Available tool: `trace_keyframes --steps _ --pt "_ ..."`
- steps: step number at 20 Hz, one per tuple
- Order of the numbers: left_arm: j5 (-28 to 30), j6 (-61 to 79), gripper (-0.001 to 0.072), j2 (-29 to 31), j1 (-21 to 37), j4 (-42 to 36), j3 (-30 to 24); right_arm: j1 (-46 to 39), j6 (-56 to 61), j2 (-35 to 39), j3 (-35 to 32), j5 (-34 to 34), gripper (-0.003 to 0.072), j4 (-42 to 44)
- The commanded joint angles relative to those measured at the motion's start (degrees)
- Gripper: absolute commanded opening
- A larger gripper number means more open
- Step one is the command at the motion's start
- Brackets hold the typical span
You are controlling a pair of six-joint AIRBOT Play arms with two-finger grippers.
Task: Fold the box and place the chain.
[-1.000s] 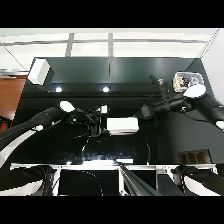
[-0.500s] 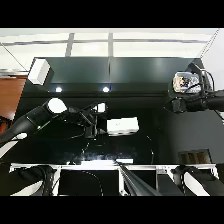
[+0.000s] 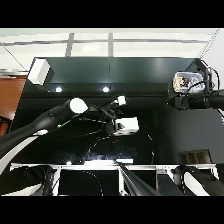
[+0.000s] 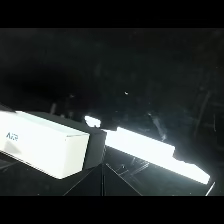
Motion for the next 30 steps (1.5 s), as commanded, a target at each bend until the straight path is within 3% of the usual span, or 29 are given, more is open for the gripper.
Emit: trace_keyframes --steps 1,9,30 --pt "0.7 -1.7 0.0710 -3.9 -2.0 1.8 3.4 0.0 -1.5 0.0 0.0 -0.1 0.0020 -0.1" --pt "-2.8 -10.8 0.0709 -3.9 -2.0 8.5 3.6 0.0 -3.0 0.0 0.0 -0.7 0.0020 -0.1" --pt "-3.0 -9.1 0.0709 -7.5 -2.3 8.5 3.6 0.0 -3.0 0.0 0.0 -1.6 0.0020 0.0"
